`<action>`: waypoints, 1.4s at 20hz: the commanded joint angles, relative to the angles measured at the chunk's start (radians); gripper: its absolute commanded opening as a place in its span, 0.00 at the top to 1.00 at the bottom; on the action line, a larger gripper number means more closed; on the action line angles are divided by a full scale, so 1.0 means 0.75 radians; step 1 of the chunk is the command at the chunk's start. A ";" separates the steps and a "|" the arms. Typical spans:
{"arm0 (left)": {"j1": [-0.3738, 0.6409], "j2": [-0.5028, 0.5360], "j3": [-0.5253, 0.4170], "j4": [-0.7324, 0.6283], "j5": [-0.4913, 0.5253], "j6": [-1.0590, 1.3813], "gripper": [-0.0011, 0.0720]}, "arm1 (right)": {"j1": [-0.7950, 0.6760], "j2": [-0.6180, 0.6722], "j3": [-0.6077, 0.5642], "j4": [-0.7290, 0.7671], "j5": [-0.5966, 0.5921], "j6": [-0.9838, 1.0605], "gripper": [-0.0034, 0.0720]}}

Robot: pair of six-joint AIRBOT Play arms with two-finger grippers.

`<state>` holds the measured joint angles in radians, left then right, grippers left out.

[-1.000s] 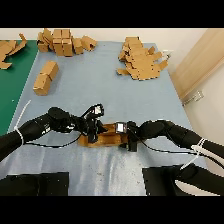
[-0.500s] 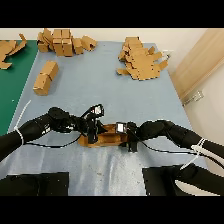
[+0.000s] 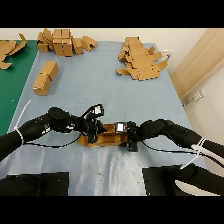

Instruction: Fold the box.

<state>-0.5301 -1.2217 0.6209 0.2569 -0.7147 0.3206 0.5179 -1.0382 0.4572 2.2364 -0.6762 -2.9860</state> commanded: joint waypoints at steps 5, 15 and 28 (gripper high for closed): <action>0.001 0.001 0.001 0.002 -0.002 0.001 0.97 | -0.021 0.001 0.035 0.017 -0.124 -0.009 0.21; 0.001 0.001 0.001 0.002 -0.002 0.001 0.97 | -0.030 0.011 0.034 0.008 -0.112 -0.010 0.21; 0.001 0.001 0.001 0.002 -0.002 0.001 0.97 | -0.029 -0.049 0.034 0.006 -0.078 -0.010 0.21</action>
